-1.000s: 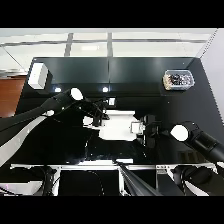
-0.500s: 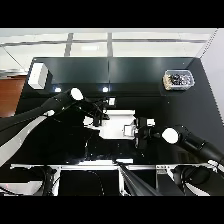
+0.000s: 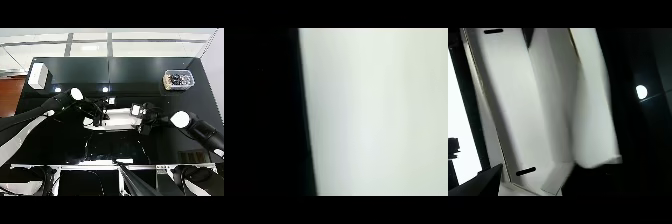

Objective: Fold the box and place the chain.

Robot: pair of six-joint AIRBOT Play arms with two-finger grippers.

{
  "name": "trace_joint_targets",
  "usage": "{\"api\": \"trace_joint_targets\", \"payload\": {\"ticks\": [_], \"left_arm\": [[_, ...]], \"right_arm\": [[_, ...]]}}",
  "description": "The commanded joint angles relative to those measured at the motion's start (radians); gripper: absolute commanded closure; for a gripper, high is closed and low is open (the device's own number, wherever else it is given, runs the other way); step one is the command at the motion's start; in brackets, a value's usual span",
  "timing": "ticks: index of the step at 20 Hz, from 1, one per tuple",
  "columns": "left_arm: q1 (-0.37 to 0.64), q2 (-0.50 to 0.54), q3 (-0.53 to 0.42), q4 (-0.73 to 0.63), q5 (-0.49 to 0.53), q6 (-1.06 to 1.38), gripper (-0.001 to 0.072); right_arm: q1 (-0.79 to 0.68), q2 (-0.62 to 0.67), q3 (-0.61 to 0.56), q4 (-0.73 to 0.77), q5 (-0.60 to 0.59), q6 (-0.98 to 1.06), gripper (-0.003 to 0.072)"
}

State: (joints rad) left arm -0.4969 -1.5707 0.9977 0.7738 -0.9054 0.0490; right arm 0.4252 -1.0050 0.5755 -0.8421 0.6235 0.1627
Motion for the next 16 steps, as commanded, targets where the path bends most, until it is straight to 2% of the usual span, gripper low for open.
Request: {"api": "trace_joint_targets", "payload": {"ticks": [1,6,11,16], "left_arm": [[-0.001,0.000,-0.001,0.000,-0.016,-0.001,0.0680],[-0.001,0.000,-0.001,0.000,-0.019,-0.001,0.0680],[-0.001,0.000,-0.001,0.000,-0.019,0.000,0.0680],[-0.001,0.000,-0.001,0.000,-0.019,0.000,0.0680]], "right_arm": [[-0.071,-0.020,0.010,0.140,0.060,-0.131,-0.0013],[-0.076,-0.138,0.009,0.344,0.118,-0.379,-0.0013],[-0.082,-0.240,0.007,0.352,0.107,-0.447,-0.0013],[-0.082,-0.261,-0.021,0.352,0.110,-0.479,-0.0012]]}}
